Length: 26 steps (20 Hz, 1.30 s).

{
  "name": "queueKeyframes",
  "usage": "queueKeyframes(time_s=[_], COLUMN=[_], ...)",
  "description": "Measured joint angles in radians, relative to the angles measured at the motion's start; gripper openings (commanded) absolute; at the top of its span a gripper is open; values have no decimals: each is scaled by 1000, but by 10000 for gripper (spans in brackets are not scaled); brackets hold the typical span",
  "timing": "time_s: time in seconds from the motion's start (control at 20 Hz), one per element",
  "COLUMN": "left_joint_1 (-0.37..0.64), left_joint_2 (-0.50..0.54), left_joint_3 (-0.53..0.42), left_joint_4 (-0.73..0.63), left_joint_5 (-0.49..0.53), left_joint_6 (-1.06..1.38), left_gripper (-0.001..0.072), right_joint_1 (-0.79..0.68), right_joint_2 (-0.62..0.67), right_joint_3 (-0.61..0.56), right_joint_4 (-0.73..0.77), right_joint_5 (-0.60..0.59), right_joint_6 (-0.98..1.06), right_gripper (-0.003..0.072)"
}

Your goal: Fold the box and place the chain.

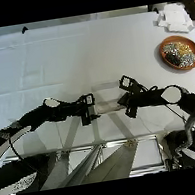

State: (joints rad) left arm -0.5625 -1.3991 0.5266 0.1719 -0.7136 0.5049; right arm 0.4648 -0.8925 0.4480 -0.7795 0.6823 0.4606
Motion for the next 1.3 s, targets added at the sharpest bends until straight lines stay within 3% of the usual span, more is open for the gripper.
queueKeyframes(time_s=[0.2, 0.35, 0.55, 0.7, 0.8, 0.85, 0.95, 1.3], left_joint_1=[0, 0, 0, 0, 0, 0, 0, 0], left_joint_2=[0, 0, 0, 0, 0, 0, 0, 0], left_joint_3=[0, 0, 0, 0, 0, 0, 0, 0], left_joint_4=[-3, -3, -3, -3, -3, -3, -3, -3], left_joint_5=[5, 6, 6, 6, 6, 6, 6, 6], left_joint_6=[0, 0, 0, 0, 0, 0, 0, -1], left_gripper=[272, 272, 272, 272, 272, 272, 272, 272], right_joint_1=[0, -23, -124, -167, -174, -172, -169, -166], right_joint_2=[117, 206, 224, 161, 94, 63, 5, -116], right_joint_3=[2, 2, 0, -1, -1, -1, -1, -1], right_joint_4=[-129, -346, -464, -447, -414, -397, -347, -127], right_joint_5=[46, 132, 212, 237, 247, 246, 226, 97], right_joint_6=[30, 92, 61, -113, -277, -349, -463, -664], right_gripper=[4, 5, 7, 13, 175, 188, 149, 150])
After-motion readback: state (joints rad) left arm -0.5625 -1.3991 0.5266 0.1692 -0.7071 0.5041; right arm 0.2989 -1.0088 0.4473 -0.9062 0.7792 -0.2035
